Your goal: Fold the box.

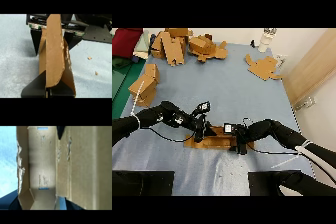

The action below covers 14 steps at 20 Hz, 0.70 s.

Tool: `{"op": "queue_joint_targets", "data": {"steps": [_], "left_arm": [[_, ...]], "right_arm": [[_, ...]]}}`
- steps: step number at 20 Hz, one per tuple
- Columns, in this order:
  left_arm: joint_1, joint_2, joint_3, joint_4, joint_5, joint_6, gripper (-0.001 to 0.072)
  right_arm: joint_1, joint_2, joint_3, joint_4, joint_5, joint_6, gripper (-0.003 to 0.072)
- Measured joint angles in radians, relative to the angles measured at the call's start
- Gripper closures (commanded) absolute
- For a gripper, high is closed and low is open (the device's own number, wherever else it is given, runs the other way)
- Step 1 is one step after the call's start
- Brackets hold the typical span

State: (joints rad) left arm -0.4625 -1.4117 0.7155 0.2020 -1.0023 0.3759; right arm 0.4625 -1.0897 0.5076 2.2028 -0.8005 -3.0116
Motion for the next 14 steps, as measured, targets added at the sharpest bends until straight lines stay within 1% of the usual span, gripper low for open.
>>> {"op": "queue_joint_targets", "data": {"steps": [7,8,10,11,14], "left_arm": [[0.000,0.000,0.000,0.000,0.000,0.000,0.0694],[0.000,0.000,0.000,0.000,0.000,0.000,0.0695],[0.000,0.000,0.000,0.000,0.000,0.000,0.0695],[0.000,0.000,0.000,-0.001,0.000,0.000,0.0695],[0.000,0.000,0.000,-0.001,0.000,0.000,0.0695]], "right_arm": [[0.000,-0.006,0.000,0.002,0.006,0.000,-0.0015],[0.000,-0.006,0.000,0.002,0.006,0.000,-0.0002],[0.000,-0.007,0.000,0.002,0.007,0.000,0.0148],[0.000,-0.007,0.000,0.002,0.006,0.000,0.0166],[0.000,-0.007,0.000,0.002,0.006,0.000,0.0166]]}}
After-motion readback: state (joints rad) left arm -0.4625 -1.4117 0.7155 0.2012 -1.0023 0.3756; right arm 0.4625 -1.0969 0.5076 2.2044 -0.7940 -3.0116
